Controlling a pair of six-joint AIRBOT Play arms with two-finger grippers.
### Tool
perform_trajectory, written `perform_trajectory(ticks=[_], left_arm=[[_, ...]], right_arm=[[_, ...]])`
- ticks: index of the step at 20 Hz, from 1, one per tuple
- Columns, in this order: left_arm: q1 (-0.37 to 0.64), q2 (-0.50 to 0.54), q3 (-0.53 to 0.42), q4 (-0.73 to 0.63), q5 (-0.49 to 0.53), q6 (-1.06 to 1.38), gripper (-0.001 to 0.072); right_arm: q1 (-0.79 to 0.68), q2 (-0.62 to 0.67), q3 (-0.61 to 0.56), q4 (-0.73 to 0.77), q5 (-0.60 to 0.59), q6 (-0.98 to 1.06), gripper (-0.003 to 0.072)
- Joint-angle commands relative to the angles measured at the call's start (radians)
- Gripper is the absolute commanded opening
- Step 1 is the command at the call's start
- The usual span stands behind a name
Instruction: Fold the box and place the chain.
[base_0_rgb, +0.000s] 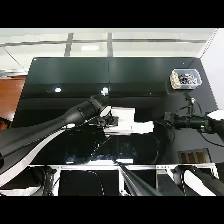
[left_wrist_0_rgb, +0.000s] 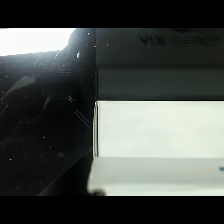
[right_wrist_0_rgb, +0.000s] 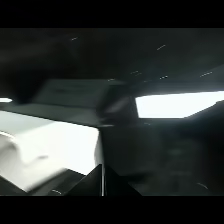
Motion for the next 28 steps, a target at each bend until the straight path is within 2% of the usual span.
perform_trajectory(ticks=[1, 5, 14, 15, 16, 17, 20, 22, 23, 28], left_arm=[[0.001, 0.000, 0.000, 0.000, 0.000, 0.000, 0.0025], [0.001, 0.000, 0.000, 0.000, 0.000, 0.000, 0.0025], [0.001, 0.000, 0.000, 0.000, 0.000, 0.000, 0.0025], [0.001, 0.000, 0.000, 0.000, 0.000, 0.000, 0.0025], [0.001, 0.000, 0.000, 0.000, -0.001, 0.000, 0.0025], [0.001, 0.000, 0.000, 0.000, -0.001, 0.000, 0.0025], [0.001, 0.000, 0.000, 0.000, -0.001, 0.001, 0.0025], [0.001, 0.000, 0.000, 0.000, 0.000, 0.000, 0.0025], [0.001, 0.000, 0.000, 0.000, -0.001, 0.000, 0.0025], [0.001, 0.000, 0.000, 0.000, -0.001, 0.000, 0.0025]], right_arm=[[0.032, -0.113, -0.038, 0.169, -0.053, -0.067, 0.0016], [0.105, -0.167, -0.037, 0.169, -0.081, -0.068, 0.0016], [0.245, -0.167, -0.032, 0.165, -0.116, -0.097, 0.0022], [0.261, -0.167, -0.022, 0.161, -0.111, -0.097, 0.0192], [0.272, -0.167, -0.006, 0.162, -0.090, -0.097, 0.0443], [0.279, -0.167, 0.018, 0.161, -0.055, -0.097, 0.0508], [0.304, -0.167, 0.077, 0.148, 0.024, -0.069, 0.0507], [0.329, -0.167, 0.100, 0.129, 0.018, -0.045, 0.0505], [0.339, -0.167, 0.110, 0.121, 0.018, -0.043, 0.0478], [0.393, -0.167, 0.164, 0.062, 0.017, 0.015, 0.0477]])
